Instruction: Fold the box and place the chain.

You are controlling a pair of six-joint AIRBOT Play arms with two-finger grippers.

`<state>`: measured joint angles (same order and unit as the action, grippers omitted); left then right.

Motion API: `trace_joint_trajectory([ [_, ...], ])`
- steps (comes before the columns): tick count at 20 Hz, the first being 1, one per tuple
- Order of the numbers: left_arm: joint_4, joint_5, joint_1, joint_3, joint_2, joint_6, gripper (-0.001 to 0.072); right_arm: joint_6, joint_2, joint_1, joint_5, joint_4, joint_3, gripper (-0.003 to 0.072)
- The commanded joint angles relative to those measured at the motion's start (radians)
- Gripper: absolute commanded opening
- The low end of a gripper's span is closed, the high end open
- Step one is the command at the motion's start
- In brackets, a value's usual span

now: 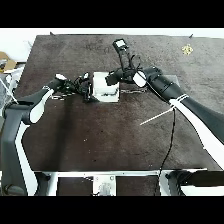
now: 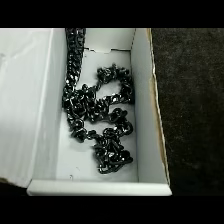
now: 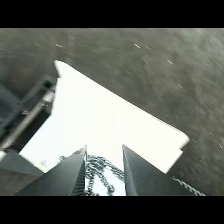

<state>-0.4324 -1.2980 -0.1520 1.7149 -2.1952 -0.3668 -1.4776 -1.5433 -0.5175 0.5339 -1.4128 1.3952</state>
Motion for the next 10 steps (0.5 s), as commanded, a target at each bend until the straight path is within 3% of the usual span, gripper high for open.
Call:
trace_joint_trajectory([
  [1,0.000,0.000,0.000,0.000,0.000,0.000,0.0343,-0.035,0.006,0.080,0.087,0.004,-0.021,0.0255],
  [5,0.000,0.000,0.000,0.000,0.000,0.000,0.0343,-0.125,0.037,0.258,0.260,0.004,-0.106,0.0256],
  [10,0.000,0.000,0.000,0.000,0.000,0.000,0.0344,-0.217,0.032,0.449,0.153,0.092,-0.244,0.0255],
])
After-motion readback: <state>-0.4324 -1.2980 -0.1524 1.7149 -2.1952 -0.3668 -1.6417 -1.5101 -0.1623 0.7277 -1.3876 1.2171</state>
